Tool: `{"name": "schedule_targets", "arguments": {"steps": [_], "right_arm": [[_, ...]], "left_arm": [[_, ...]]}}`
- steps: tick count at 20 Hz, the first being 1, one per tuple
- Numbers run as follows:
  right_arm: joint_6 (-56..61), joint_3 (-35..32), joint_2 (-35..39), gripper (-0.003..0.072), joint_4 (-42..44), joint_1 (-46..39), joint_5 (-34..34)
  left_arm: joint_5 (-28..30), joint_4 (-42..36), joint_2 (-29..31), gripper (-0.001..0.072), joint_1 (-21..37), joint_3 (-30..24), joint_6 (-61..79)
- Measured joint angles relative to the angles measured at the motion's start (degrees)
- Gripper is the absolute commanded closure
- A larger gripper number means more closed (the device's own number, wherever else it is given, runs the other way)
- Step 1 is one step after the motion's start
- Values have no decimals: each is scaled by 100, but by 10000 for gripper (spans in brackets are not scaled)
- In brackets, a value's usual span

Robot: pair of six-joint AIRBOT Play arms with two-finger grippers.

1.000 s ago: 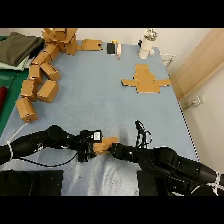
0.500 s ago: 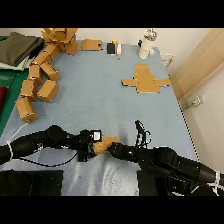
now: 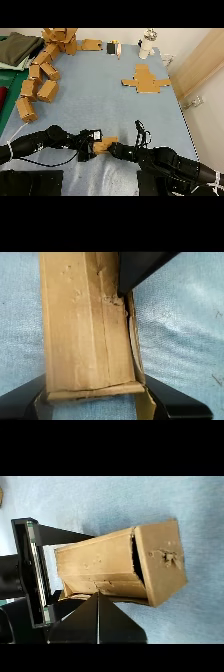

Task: Fold the box.

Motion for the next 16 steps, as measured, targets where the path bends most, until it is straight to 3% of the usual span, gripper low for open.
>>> {"name": "schedule_targets", "arguments": {"steps": [11,12,16], "right_arm": [[4,0,0,686,72,0,66],[4,0,0,686,81,0,79],[4,7,0,686,122,0,175]], "left_arm": [[55,15,0,-11,-11,11,-614],[63,15,0,92,-11,11,-629],[105,22,0,104,-11,11,-671]]}}
